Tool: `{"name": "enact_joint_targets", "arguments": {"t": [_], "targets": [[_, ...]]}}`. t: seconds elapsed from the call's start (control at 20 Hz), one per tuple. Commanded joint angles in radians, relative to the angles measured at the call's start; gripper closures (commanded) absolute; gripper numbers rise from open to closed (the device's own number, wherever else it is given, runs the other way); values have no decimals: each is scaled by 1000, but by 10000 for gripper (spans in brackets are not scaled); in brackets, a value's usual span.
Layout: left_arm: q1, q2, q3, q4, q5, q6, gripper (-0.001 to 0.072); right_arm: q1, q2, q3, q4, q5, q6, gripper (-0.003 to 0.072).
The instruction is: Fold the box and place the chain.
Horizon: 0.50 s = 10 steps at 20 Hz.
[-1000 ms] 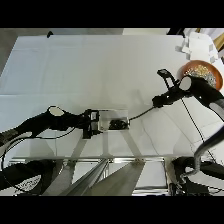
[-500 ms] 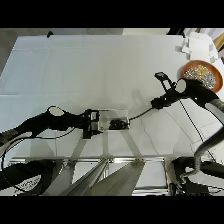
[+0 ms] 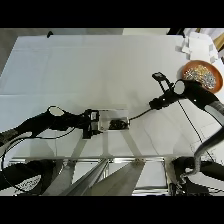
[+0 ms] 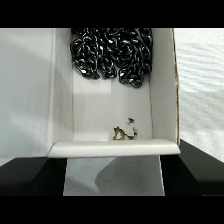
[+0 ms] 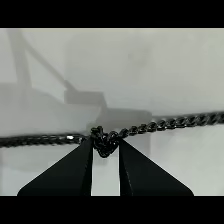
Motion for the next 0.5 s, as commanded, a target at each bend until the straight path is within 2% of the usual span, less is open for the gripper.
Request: {"name": "enact_joint_targets", "arguments": {"t": [0.0, 0.45], "targets": [[1, 0, 0, 0, 0, 0, 455, 55, 104, 1, 1, 24, -10, 672], [1, 0, 0, 0, 0, 0, 455, 251, 599, 1, 34, 142, -60, 672]]}}
